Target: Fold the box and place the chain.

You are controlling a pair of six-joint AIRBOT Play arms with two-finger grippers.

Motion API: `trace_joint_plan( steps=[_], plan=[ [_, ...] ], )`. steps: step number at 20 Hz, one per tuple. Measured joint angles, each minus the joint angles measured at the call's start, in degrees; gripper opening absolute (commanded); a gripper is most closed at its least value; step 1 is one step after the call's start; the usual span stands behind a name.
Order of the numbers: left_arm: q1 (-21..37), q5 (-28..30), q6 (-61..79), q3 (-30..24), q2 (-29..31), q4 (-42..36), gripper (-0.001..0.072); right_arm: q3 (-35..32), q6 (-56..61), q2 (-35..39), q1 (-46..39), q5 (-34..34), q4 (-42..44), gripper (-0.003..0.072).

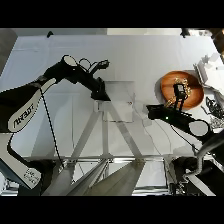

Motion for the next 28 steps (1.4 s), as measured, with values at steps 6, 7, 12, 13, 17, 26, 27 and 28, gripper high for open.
trace_joint_plan(
  steps=[6, 7, 12, 13, 17, 26, 27, 28],
  plan=[
    [-0.04, 3.10, 4.17, -0.22, 0.46, -0.74, 0.0400, 0.00, 0.00, 0.00, 0.00, 0.02, 0.00, 0.0018],
    [-0.09, 3.28, 4.59, -0.31, 0.48, -0.74, 0.0387, 0.00, 0.00, 0.00, 0.00, 0.02, 0.02, 0.0018],
    [-0.11, 3.30, 6.36, -0.50, 0.52, -0.96, 0.0387, 0.00, 0.00, 0.00, 0.00, 0.02, 0.00, 0.0018],
    [-0.11, 3.30, 6.99, -0.52, 0.42, -1.40, 0.0388, 0.00, 0.02, 0.00, 0.00, 0.02, 0.00, 0.0018],
    [-0.11, 3.26, 8.37, -0.52, -0.55, -3.32, 0.0368, 0.00, 0.00, 0.00, 0.00, 0.00, 0.00, 0.0018],
    [-0.11, 0.81, 9.07, -0.52, -1.51, -1.97, 0.0009, 0.00, 0.00, 0.00, 0.00, 0.07, 0.00, 0.0018],
    [-0.11, 0.48, 9.07, -0.55, -1.53, -1.88, 0.0009, 0.00, 0.00, 0.00, 0.00, 0.09, 0.00, 0.0018],
    [-0.11, 0.22, 9.07, -0.55, -1.53, -1.81, 0.0009, 0.00, 0.00, 0.00, 0.00, 0.09, 0.00, 0.0018]
  ],
)
